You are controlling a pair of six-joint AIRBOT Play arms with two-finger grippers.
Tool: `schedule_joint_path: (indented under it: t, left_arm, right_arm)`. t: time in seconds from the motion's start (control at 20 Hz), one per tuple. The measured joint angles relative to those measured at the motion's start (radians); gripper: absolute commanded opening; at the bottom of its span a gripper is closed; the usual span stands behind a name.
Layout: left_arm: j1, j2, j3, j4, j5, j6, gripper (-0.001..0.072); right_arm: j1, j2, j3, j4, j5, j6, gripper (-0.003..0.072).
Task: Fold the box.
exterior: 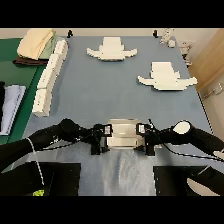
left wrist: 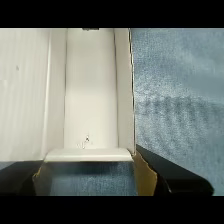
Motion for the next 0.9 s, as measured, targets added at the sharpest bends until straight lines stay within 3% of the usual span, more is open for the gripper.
schedule_joint_path:
  t: [0.55, 0.6, 0.9]
  left_arm:
    - [-0.019, -0.023, 0.023, 0.046, 0.020, -0.069, 0.0690]
    - [-0.019, -0.023, 0.023, 0.046, 0.019, -0.072, 0.0598]
    - [-0.028, -0.037, 0.035, 0.061, 0.023, -0.098, 0.0586]
  right_arm:
    - [0.000, 0.000, 0.000, 0.000, 0.000, 0.000, 0.0490]
    - [0.000, 0.000, 0.000, 0.000, 0.000, 0.000, 0.0490]
    - [0.000, 0.000, 0.000, 0.000, 0.000, 0.000, 0.0490]
